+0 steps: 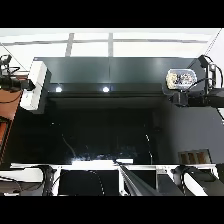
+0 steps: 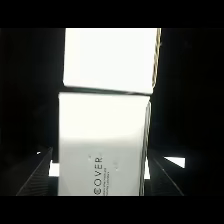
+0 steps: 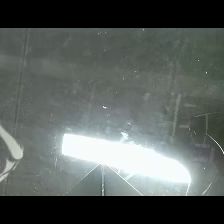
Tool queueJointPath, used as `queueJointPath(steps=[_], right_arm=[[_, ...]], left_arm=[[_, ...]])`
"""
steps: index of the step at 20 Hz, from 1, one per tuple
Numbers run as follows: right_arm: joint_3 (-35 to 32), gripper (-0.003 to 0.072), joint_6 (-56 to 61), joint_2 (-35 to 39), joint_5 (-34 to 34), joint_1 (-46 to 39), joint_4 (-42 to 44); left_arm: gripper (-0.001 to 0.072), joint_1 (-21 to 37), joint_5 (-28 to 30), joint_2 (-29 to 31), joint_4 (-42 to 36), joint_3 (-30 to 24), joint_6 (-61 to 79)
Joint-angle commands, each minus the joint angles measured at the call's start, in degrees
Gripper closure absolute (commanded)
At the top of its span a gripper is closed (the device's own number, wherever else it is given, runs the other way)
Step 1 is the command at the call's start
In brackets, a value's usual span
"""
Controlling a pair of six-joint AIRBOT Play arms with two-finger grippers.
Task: Fold the box and place the chain.
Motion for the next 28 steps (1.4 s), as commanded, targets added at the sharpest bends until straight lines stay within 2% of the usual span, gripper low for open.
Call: queueJointPath(steps=[1,4,5,6,7,8,10,11,15,17,19,21,23,28], right_arm=[[0.0,0.0667,0.0,0.0,-0.5,0.0,-0.7],[0.0,0.0666,-0.1,0.0,-4.0,0.0,-1.2],[0.0,0.0666,-0.1,0.0,-5.2,0.0,-2.3],[0.0,0.0666,-0.1,0.0,-5.9,0.0,-2.8],[0.0,0.0666,-0.1,0.0,-6.5,0.0,-3.4],[0.0,0.0666,-0.1,0.0,-6.6,0.0,-3.7],[0.0,0.0666,-0.1,0.0,-6.5,0.0,-5.1],[0.0,0.0666,-0.1,0.0,-6.6,0.0,-5.9],[0.0,0.0666,0.0,0.0,-9.2,0.0,-6.6],[0.0,0.0666,0.0,0.0,-9.1,0.0,-6.6],[0.0,0.0666,0.0,0.0,-9.1,0.0,-6.6],[0.0,0.0667,0.0,0.0,-9.1,0.0,-6.6],[0.0,0.0666,0.0,0.0,-9.1,0.0,-6.6],[0.0,0.0667,0.0,0.0,-9.1,0.0,-6.6]], left_arm=[[-0.0006,-1.4,-8.7,1.0,0.9,7.9,-0.3],[0.0,-3.9,-19.3,3.2,-2.7,18.3,-3.8],[0.0059,-4.7,-22.3,4.2,-4.7,20.4,-6.3],[0.0294,-5.2,-25.2,5.0,-5.9,21.4,-9.7],[0.0632,-5.2,-28.2,5.9,-7.8,21.7,-12.2],[0.0685,-5.1,-30.8,7.1,-11.4,21.1,-12.3],[0.0686,-6.1,-31.2,11.5,-14.1,16.8,-11.6],[0.0686,-7.3,-29.0,14.8,-13.7,12.9,-11.4],[0.0685,-12.7,-10.9,34.7,-13.5,-13.5,-6.8],[0.0684,-13.8,-5.5,43.9,-13.5,-25.9,-5.8],[0.0683,-13.5,-3.0,50.5,-13.2,-33.7,-4.8],[0.0683,-12.8,-2.8,55.0,-12.0,-36.8,-2.7],[0.0683,-12.6,-2.8,57.2,-10.5,-37.3,-2.5],[0.0683,-12.6,-2.8,57.6,-10.9,-37.3,-2.8]])
